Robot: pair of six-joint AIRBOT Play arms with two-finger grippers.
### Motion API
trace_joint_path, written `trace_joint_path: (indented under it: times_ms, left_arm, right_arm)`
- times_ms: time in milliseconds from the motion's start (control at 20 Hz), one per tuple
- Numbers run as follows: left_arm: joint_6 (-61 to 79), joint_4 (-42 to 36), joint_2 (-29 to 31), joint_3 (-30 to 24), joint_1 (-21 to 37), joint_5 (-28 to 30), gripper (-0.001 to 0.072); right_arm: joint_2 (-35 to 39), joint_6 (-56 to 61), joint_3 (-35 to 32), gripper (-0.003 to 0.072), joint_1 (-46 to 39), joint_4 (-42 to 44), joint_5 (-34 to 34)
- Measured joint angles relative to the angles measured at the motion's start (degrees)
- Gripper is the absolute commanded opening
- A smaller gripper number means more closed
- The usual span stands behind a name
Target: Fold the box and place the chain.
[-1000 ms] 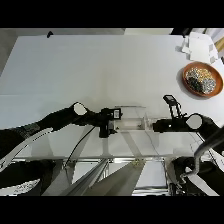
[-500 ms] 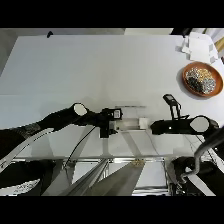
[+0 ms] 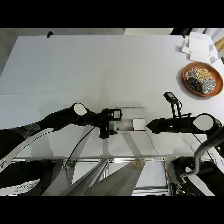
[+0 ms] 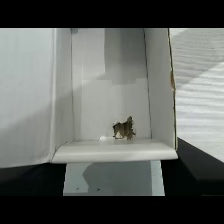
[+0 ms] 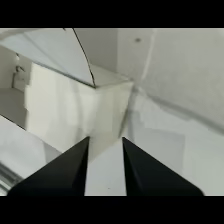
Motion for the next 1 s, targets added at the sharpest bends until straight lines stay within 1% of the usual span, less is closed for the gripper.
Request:
trace_joint_path:
  times_ms: [300, 400, 600, 900, 1000]
  left_arm:
    - [0.0, 0.0, 0.0, 0.0, 0.0, -0.4, 0.0079]
    - [0.0, 0.0, 0.0, 0.0, 0.0, -0.5, 0.0079]
    - [0.0, 0.0, 0.0, 0.0, 0.0, -0.5, 0.0079]
    - [0.0, 0.0, 0.0, 0.0, 0.0, -0.5, 0.0079]
    - [0.0, 0.0, 0.0, 0.0, 0.0, -0.5, 0.0079]
  right_arm:
    - [0.0, 0.0, 1.5, 0.0348, 0.0, 0.2, 0.7]
    - [0.0, 0.2, 1.7, 0.0435, 0.0, -0.8, 0.7]
    - [0.0, 3.7, 1.7, 0.0436, 0.3, -4.4, -0.3]
    - [0.0, 7.6, 1.8, 0.0439, 4.2, -6.5, -2.6]
    - [0.0, 8.5, 1.8, 0.0459, 5.4, -6.7, -3.0]
